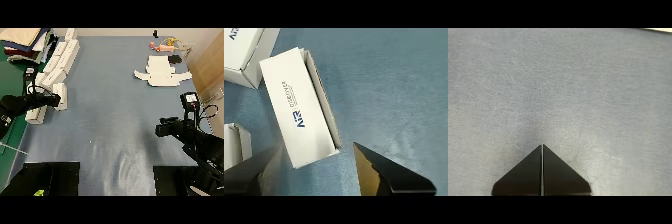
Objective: Fold the box.
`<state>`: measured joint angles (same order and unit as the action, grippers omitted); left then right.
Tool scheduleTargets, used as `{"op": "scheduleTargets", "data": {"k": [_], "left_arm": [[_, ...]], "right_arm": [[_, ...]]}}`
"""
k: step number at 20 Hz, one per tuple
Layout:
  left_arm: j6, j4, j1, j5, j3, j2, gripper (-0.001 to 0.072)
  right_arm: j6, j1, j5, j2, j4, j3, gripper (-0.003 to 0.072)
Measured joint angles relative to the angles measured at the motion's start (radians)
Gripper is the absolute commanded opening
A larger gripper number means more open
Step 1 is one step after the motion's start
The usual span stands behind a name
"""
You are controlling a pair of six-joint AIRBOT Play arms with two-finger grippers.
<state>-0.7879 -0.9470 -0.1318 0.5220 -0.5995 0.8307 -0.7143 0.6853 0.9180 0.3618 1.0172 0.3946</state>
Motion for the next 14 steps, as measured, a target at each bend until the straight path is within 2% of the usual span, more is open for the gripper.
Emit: {"op": "scheduleTargets", "data": {"k": [3, 4, 5, 6, 8, 11, 14], "left_arm": [[-0.049, 0.0, 0.0, 0.066, -0.031, -0.059, 0.0708], [-0.067, 0.001, 0.006, 0.093, -0.042, -0.072, 0.0522], [-0.08, 0.0, 0.016, 0.125, -0.053, -0.081, 0.0376], [-0.093, 0.002, 0.032, 0.163, -0.066, -0.089, 0.0271], [-0.135, 0.002, 0.08, 0.225, -0.093, -0.093, 0.0015], [-0.228, 0.005, 0.187, 0.296, -0.143, -0.08, 0.0014], [-0.294, 0.007, 0.312, 0.346, -0.193, -0.041, 0.0014]], "right_arm": [[0.0, 0.0, 0.0, 0.0, 0.008, 0.0, 0.002], [0.0, 0.0, 0.0, 0.0, 0.012, 0.001, 0.002], [0.0, 0.0, 0.0, 0.002, 0.017, 0.004, 0.0019], [0.0, 0.0, 0.001, 0.009, 0.024, 0.011, 0.002], [0.0, 0.0, 0.001, 0.037, 0.036, 0.038, 0.002], [-0.001, 0.0, 0.007, 0.139, 0.07, 0.129, 0.002], [-0.055, 0.0, 0.03, 0.3, 0.141, 0.274, 0.002]]}}
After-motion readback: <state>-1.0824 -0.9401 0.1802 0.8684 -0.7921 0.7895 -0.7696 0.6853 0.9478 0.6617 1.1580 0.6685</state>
